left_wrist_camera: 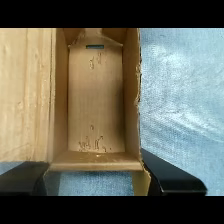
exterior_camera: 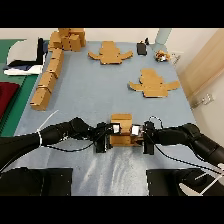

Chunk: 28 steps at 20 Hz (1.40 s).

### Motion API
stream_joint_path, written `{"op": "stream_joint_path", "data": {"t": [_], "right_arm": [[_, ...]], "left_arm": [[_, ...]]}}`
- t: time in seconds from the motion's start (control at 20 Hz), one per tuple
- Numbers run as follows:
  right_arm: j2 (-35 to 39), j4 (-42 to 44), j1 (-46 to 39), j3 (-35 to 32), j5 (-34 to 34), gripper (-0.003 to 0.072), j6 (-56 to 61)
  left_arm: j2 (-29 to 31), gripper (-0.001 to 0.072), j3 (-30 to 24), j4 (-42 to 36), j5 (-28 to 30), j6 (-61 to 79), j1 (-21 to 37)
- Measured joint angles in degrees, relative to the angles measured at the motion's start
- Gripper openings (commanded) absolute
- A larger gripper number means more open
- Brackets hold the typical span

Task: Fold the box.

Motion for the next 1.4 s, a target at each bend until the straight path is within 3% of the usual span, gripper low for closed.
{"op": "stream_joint_path", "data": {"t": [0.3,0.4,0.5,0.55,1.4], "right_arm": [[-1.7,0.5,3.0,0.0,3.9,0.0136,-0.8],[-2.2,0.7,3.8,0.0,4.5,0.0178,-0.8],[-2.9,1.0,4.2,0.0,5.0,0.0399,-0.8],[-3.3,1.1,4.3,0.0,5.3,0.0442,-0.8],[-4.4,2.6,4.7,0.0,6.4,0.0463,-0.1]], "left_arm": [[0.0,0.0392,0.0,0.0,0.0,0.0,0.0],[0.0,0.0391,0.0,0.0,0.0,0.0,0.0],[0.0,0.0391,0.0,0.0,0.0,0.0,0.0],[0.0,0.0392,0.0,0.0,0.0,0.0,0.0],[0.0,0.0391,0.0,0.0,0.0,0.0,0.0]]}}
